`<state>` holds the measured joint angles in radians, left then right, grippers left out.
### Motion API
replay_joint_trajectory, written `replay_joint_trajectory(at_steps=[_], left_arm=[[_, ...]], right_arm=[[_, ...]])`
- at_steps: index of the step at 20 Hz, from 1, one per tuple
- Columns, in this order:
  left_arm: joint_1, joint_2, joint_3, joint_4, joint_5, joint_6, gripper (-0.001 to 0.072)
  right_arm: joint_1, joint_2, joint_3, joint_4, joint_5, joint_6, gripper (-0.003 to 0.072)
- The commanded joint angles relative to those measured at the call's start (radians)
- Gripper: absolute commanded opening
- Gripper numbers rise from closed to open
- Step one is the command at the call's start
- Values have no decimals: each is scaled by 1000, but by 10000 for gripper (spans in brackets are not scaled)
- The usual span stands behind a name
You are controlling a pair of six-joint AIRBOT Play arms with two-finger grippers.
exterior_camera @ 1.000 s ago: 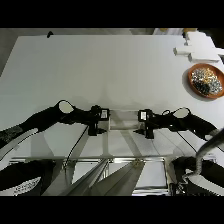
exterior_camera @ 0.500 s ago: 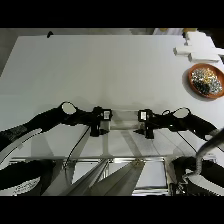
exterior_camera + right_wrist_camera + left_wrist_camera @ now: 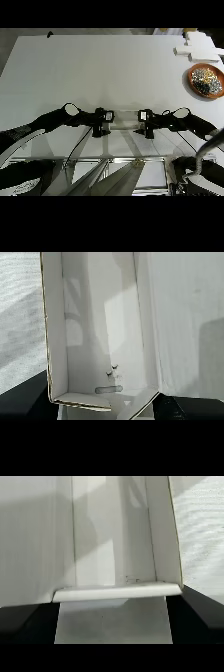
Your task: Fold the box and place the chain.
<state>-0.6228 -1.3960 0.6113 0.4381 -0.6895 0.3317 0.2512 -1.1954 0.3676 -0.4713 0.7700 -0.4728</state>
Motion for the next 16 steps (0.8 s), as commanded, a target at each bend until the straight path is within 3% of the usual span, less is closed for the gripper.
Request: replay_joint_trajectory(at_steps=[1, 16], left_arm=[[-2, -6, 5, -30, 5, 28, 699], [-8, -43, 43, -25, -21, 1, 696]], right_arm=[[0, 1, 0, 0, 0, 0, 319], [0, 1, 0, 0, 0, 0, 319]])
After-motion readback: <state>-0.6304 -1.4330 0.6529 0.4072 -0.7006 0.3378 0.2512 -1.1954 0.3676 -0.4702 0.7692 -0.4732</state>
